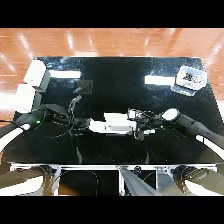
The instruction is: Fold the box and place the chain.
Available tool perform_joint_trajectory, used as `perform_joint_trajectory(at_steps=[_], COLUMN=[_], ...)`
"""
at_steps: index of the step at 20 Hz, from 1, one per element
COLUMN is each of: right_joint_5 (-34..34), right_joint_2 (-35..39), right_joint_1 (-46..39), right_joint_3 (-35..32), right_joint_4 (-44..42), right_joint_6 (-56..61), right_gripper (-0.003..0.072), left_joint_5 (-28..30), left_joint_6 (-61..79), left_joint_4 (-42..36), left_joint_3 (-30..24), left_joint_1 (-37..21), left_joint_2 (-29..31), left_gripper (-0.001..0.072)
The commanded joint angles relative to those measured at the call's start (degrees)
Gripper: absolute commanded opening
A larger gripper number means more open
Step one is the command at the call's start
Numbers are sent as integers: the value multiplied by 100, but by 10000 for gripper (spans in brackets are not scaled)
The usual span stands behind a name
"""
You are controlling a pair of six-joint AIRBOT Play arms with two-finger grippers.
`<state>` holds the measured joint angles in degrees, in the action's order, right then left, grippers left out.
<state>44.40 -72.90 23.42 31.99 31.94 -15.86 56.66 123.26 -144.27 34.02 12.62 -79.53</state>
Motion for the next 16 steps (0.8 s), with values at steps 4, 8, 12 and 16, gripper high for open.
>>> perform_joint_trajectory(at_steps=[4, 8, 12, 16], right_joint_5=[-11, -11, -13, -15], right_joint_2=[0, 0, 0, 0], right_joint_1=[2, 2, 2, 4], right_joint_3=[-2, -2, -2, -2], right_joint_4=[-2, -2, -2, -2], right_joint_6=[13, 13, 17, 20], right_gripper=[625, 626, 625, 625], left_joint_5=[173, 693, 857, 1132], left_joint_6=[98, 105, 81, 83], left_joint_4=[-236, -216, -264, -363], left_joint_3=[103, 496, 723, 750], left_joint_1=[42, 42, 42, 44], left_joint_2=[-2, -2, 0, 11], left_gripper=[241, 513, 592, 642])
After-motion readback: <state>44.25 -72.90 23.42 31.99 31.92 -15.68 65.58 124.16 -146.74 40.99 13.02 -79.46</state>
